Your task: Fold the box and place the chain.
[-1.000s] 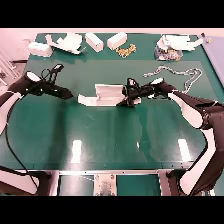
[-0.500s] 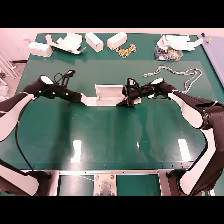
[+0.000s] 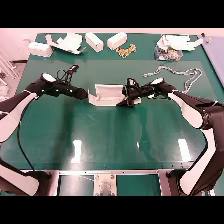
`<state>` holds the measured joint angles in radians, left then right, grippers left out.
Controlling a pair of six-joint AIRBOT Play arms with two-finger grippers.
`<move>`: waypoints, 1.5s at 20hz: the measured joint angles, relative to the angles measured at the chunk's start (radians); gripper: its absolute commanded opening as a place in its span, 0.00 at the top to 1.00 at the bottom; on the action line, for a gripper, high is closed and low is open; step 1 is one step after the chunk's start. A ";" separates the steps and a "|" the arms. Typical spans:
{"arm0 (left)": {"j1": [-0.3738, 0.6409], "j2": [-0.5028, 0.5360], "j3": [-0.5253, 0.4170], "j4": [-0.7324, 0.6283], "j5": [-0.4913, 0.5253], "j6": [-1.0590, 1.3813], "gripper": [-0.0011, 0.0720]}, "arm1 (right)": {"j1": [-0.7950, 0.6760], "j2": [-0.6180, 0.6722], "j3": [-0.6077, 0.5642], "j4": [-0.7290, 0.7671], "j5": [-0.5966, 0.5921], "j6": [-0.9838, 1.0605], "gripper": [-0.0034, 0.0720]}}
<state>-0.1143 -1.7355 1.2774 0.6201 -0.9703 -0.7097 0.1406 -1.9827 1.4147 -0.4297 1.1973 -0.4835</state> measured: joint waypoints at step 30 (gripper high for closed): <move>-0.054 -0.003 0.088 0.063 -0.074 -0.065 0.74 | 0.000 0.000 0.000 -0.004 -0.002 0.000 0.30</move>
<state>-0.1684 -1.7386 1.3651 0.6830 -1.0443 -0.7746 0.1406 -1.9827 1.4147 -0.4335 1.1957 -0.4835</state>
